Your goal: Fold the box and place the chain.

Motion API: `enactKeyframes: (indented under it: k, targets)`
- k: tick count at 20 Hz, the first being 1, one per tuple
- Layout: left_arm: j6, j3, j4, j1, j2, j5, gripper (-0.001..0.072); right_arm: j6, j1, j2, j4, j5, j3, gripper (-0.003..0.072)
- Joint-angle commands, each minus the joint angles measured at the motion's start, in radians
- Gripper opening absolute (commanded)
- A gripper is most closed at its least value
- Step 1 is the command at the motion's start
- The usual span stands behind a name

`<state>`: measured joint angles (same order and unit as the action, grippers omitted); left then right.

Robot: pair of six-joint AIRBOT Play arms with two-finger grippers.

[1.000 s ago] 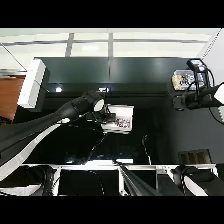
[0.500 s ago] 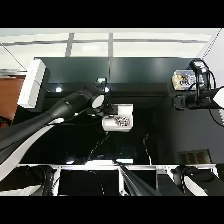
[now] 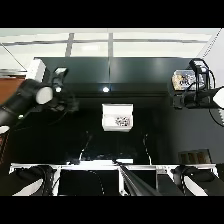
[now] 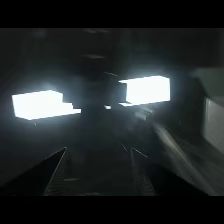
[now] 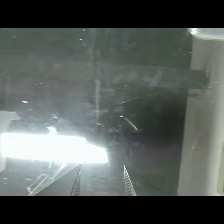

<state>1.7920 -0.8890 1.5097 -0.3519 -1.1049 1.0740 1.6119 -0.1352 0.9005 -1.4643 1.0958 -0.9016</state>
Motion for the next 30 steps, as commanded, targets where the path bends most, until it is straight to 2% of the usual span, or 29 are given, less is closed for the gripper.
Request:
enactKeyframes:
  k: [1, 2, 3, 4, 5, 9, 11, 13, 15, 19, 30]
  targets:
    - [-0.691, 0.215, -0.652, 0.223, 0.039, -0.120, 0.0464, 0.000, 0.000, -0.001, 0.036, -0.013, 0.000, 0.0296]
    - [-0.990, 0.251, -0.801, 0.238, 0.014, -0.054, 0.0470, 0.000, 0.000, -0.001, 0.040, -0.019, 0.000, 0.0296]
    - [-1.222, 0.272, -0.863, 0.232, -0.011, 0.009, 0.0569, 0.000, 0.000, -0.001, 0.047, -0.024, 0.000, 0.0297]
    - [-1.360, 0.282, -0.876, 0.213, -0.036, 0.024, 0.0663, 0.000, 0.000, -0.001, 0.053, -0.029, 0.000, 0.0296]
    - [-1.461, 0.283, -0.871, 0.188, -0.061, 0.021, 0.0711, 0.000, 0.000, -0.001, 0.055, -0.031, 0.000, 0.0296]
    - [-1.954, 0.282, -0.871, 0.125, -0.114, -0.055, 0.0712, 0.000, 0.000, -0.001, 0.056, -0.032, 0.009, 0.0296]
    - [-2.065, 0.274, -0.874, 0.090, -0.142, -0.127, 0.0711, 0.001, 0.000, -0.001, 0.084, -0.032, 0.015, 0.0297]
    - [-2.097, 0.248, -0.886, 0.052, -0.183, -0.159, 0.0711, 0.001, -0.004, -0.001, 0.114, -0.040, 0.015, 0.0296]
    - [-2.096, 0.222, -0.969, 0.034, -0.234, -0.168, 0.0712, 0.001, -0.005, -0.001, 0.126, -0.055, 0.015, 0.0296]
    - [-2.095, 0.182, -0.973, 0.018, -0.294, -0.183, 0.0712, 0.001, -0.005, -0.001, 0.129, -0.061, 0.015, 0.0296]
    - [-2.048, 0.153, -0.968, 0.010, -0.317, -0.178, 0.0711, 0.000, -0.005, 0.000, 0.129, -0.071, 0.017, 0.0296]
